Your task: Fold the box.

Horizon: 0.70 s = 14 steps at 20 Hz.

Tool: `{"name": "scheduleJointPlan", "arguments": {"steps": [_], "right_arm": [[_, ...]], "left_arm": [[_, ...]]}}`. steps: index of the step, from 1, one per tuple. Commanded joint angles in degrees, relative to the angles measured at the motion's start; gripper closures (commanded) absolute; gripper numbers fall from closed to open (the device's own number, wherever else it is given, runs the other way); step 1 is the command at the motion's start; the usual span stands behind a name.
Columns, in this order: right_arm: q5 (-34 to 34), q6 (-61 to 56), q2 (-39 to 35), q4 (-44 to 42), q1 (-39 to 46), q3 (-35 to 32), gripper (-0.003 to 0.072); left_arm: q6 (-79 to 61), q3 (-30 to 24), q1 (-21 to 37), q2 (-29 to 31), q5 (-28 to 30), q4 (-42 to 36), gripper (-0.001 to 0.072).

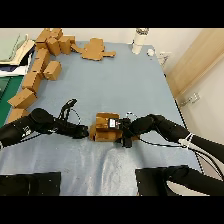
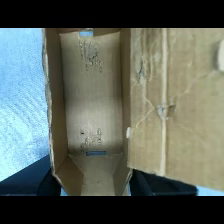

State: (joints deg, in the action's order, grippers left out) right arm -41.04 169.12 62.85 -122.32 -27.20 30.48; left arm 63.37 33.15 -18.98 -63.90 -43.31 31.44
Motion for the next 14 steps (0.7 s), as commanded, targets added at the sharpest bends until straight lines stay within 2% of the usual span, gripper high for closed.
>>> {"name": "scheduleJointPlan", "arguments": {"steps": [1,2,3,7,9,14], "right_arm": [[0.0,0.0,0.0,0.0,0.0,0.0,0.0180],[0.0,0.0,0.0,0.0,0.0,0.0,0.0180],[0.0,0.0,0.0,0.0,0.0,0.0,0.0180],[0.0,0.0,0.0,0.0,0.0,0.0,0.0180],[0.0,0.0,0.0,0.0,0.0,0.0,0.0179],[0.0,0.0,0.0,0.0,0.0,0.0,0.0180]], "left_arm": [[-0.6,2.2,0.2,0.0,-0.2,1.4,0.0505],[-0.6,2.5,0.2,-0.1,-0.2,1.3,0.0281],[-0.6,2.5,0.1,-0.1,-0.2,1.3,0.0312],[-0.6,2.5,0.0,-1.4,-1.5,0.1,0.0310],[-2.6,2.5,0.0,-1.5,-2.7,-1.6,0.0282],[-4.5,2.5,0.0,-1.5,-3.8,-7.0,0.0283]]}}
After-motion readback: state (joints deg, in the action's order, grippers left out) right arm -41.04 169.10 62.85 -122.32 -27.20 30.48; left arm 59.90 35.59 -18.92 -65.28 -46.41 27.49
